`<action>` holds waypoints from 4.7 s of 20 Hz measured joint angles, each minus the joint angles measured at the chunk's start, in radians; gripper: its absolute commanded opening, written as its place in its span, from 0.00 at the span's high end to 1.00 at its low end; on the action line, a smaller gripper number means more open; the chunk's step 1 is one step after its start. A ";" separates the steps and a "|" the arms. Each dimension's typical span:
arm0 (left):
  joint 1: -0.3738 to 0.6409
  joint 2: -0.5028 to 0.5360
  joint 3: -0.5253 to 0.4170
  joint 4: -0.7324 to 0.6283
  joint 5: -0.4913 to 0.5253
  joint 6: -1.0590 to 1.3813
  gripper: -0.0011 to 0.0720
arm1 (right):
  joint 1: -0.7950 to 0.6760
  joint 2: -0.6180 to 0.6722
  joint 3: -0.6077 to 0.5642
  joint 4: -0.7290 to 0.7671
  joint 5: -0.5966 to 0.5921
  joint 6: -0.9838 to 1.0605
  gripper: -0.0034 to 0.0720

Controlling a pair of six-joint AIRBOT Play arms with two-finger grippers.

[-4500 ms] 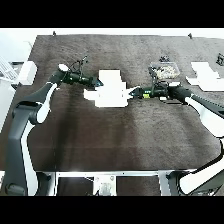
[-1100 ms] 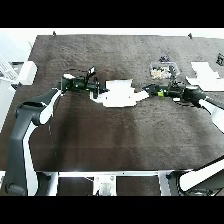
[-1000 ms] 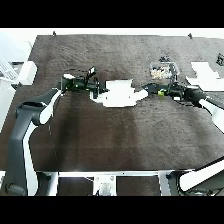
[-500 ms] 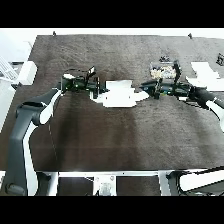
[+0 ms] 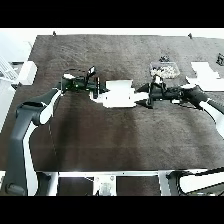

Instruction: Fold the box and place the chain.

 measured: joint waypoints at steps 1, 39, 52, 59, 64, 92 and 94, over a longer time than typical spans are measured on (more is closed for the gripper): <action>0.000 0.000 0.000 0.000 0.000 0.000 0.96 | 0.011 0.000 0.000 -0.018 -0.005 -0.008 0.00; 0.000 0.000 0.000 -0.001 -0.005 -0.001 0.96 | 0.119 0.025 -0.032 0.021 -0.322 -0.026 0.00; 0.000 0.000 0.000 0.000 -0.008 -0.001 0.96 | 0.102 -0.037 0.077 -0.045 -0.265 -0.064 0.00; 0.000 0.000 0.000 0.000 -0.018 -0.001 0.96 | 0.074 -0.129 0.215 -0.139 -0.127 0.021 0.00; 0.000 0.000 0.000 0.001 -0.023 -0.001 0.96 | 0.064 -0.182 0.278 -0.153 -0.050 0.045 0.00; 0.000 0.000 0.000 0.001 -0.032 -0.001 0.96 | 0.111 -0.317 0.376 -0.157 0.098 0.097 0.00; 0.000 0.000 0.000 0.001 -0.031 0.000 0.96 | 0.114 -0.328 0.385 -0.156 0.098 0.094 0.00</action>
